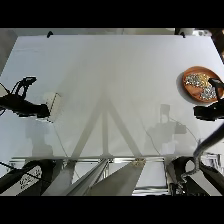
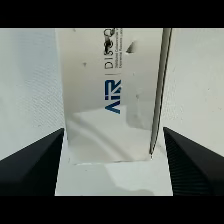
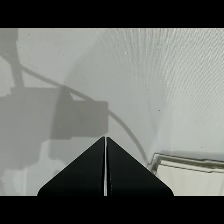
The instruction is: Fold the box and place the chain.
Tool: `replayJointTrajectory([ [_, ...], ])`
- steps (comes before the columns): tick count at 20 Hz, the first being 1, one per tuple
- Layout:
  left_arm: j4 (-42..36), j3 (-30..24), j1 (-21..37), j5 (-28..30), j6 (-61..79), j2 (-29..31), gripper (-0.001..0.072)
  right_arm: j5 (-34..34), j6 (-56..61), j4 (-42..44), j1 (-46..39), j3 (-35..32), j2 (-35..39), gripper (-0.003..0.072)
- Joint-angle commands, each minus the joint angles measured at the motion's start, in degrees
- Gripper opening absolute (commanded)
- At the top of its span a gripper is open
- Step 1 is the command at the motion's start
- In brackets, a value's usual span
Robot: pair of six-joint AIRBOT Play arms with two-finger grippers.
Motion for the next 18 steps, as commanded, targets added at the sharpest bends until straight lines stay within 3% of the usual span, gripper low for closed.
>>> replayJointTrajectory([
  [1, -0.9, 0.0, 0.1, -0.7, 0.0, 0.1, 0.0695, 0.0, 0.0, 0.0, 0.0, 0.0, 0.0, 0.0015],
  [7, -1.4, 0.0, 0.1, -0.9, -2.4, 1.8, 0.0694, 0.0, 0.0, 0.0, 0.0, 0.0, 0.0, 0.0015],
  [15, -1.2, 0.0, 0.1, 0.6, -5.2, 20.5, 0.0694, 0.0, 0.0, 0.0, 0.0, 0.0, 0.0, 0.0015],
  [18, -1.2, 0.0, 0.1, 1.6, -5.2, 24.1, 0.0694, 0.0, 0.0, 0.0, 0.0, 0.0, 0.0, 0.0015],
])
